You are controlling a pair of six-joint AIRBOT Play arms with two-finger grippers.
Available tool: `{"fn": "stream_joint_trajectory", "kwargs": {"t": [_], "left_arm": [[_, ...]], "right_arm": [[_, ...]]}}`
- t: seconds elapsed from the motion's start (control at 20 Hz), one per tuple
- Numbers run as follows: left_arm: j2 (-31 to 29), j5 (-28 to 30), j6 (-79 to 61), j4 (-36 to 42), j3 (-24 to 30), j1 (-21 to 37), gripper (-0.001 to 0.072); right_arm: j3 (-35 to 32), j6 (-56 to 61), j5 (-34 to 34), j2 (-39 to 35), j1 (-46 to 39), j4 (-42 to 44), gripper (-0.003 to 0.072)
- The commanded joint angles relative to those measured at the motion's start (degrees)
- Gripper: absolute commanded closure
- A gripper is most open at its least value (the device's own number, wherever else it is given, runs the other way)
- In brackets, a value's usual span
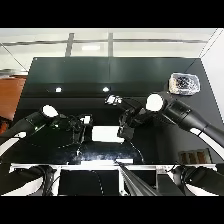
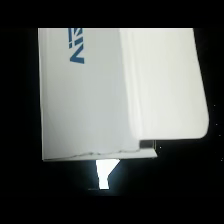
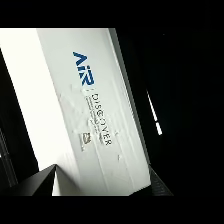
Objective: Fold the box and place the chain.
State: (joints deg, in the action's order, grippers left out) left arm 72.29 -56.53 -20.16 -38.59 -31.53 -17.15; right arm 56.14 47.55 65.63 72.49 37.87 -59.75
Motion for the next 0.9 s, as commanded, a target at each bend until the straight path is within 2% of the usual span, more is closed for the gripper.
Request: {"fn": "stream_joint_trajectory", "kwargs": {"t": [0.0,0.25,0.75,0.8,0.85], "left_arm": [[0.0,0.0,0.0,0.0,0.0,0.0,0.0224],[0.0,0.0,0.0,0.0,0.0,0.0,0.0223],[0.0,0.2,0.1,0.0,0.0,0.0,0.0224],[0.0,0.2,0.1,0.0,0.0,0.0,0.0224],[0.0,0.2,0.1,0.0,0.0,0.0,0.0224]], "right_arm": [[0.0,1.0,-1.1,0.1,1.0,-2.0,0.0000],[0.0,1.3,-1.4,0.1,1.9,-0.1,-0.0010],[0.0,3.1,-2.9,0.1,3.8,-5.5,-0.0008],[0.0,3.3,-2.9,0.1,3.8,-5.5,0.0019],[0.0,3.3,-2.9,0.1,3.8,-5.5,0.0137]]}}
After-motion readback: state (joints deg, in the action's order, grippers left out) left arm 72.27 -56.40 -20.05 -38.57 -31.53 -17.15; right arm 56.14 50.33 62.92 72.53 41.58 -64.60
